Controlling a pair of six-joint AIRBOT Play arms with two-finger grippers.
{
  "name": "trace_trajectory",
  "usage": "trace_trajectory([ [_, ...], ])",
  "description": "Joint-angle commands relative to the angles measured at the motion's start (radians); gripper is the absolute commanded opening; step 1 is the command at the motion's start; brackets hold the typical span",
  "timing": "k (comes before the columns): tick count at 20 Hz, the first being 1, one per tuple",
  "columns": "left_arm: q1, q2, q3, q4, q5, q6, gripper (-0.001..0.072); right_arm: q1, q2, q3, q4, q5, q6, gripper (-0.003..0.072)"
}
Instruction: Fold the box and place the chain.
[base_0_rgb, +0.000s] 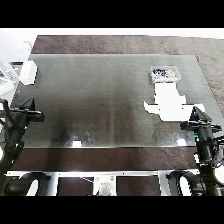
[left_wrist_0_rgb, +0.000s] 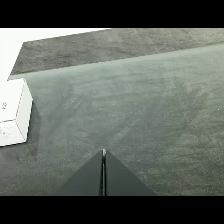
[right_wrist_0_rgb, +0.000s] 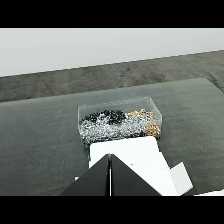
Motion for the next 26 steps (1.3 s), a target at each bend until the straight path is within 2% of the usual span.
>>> trace_trajectory([
  [1,0.000,0.001,-0.001,0.000,0.000,0.000,0.0021,0.000,0.000,0.001,0.000,0.000,0.000,0.0004],
  [5,0.000,0.001,-0.001,0.000,0.000,0.000,0.0021,0.000,0.000,0.000,0.000,0.016,0.006,0.0004],
  [8,0.000,0.001,-0.001,0.000,0.000,0.000,0.0021,0.000,-0.018,0.044,-0.037,-0.006,-0.063,0.0006],
  [10,0.000,0.001,-0.001,0.000,0.000,0.000,0.0021,-0.007,-0.111,0.101,-0.038,-0.097,-0.080,0.0088],
  [11,0.000,0.001,-0.001,0.000,0.000,0.000,0.0021,-0.023,-0.182,0.134,-0.042,-0.118,-0.079,0.0088],
  [12,0.000,0.001,-0.001,0.000,0.000,0.000,0.0022,-0.053,-0.271,0.174,-0.042,-0.118,-0.080,0.0095],
  [13,0.000,0.001,-0.001,0.000,0.000,0.000,0.0021,-0.087,-0.364,0.216,-0.043,-0.105,-0.080,0.0136],
  [15,0.000,0.001,-0.001,0.000,0.000,0.000,0.0021,-0.177,-0.570,0.314,-0.050,-0.020,-0.079,0.0154],
  [17,0.000,0.001,0.000,0.000,0.000,0.000,0.0021,-0.297,-0.790,0.432,-0.053,0.174,-0.069,0.0204],
  [18,0.000,0.001,0.000,0.000,0.000,0.000,0.0021,-0.364,-0.901,0.496,-0.076,0.277,-0.011,0.0279],
  [19,0.000,0.001,0.000,0.000,0.000,0.000,0.0021,-0.428,-0.993,0.555,-0.146,0.363,0.074,0.0291],
  [20,0.000,0.001,0.000,0.000,0.000,0.000,0.0021,-0.493,-1.076,0.619,-0.234,0.455,0.165,0.0344],
  [22,0.000,0.001,0.000,0.000,0.000,0.000,0.0021,-0.597,-1.172,0.719,-0.286,0.520,0.214,0.0470],
  [23,0.000,0.001,0.000,0.000,0.000,0.000,0.0021,-0.641,-1.183,0.747,-0.277,0.546,0.225,0.0496],
  [24,0.000,0.001,0.000,0.000,0.000,0.000,0.0021,-0.669,-1.182,0.764,-0.261,0.555,0.216,0.0372],
  [26,0.000,0.001,0.000,0.000,0.000,0.000,0.0021,-0.716,-1.194,0.832,-0.368,0.620,0.227,0.0345],
])
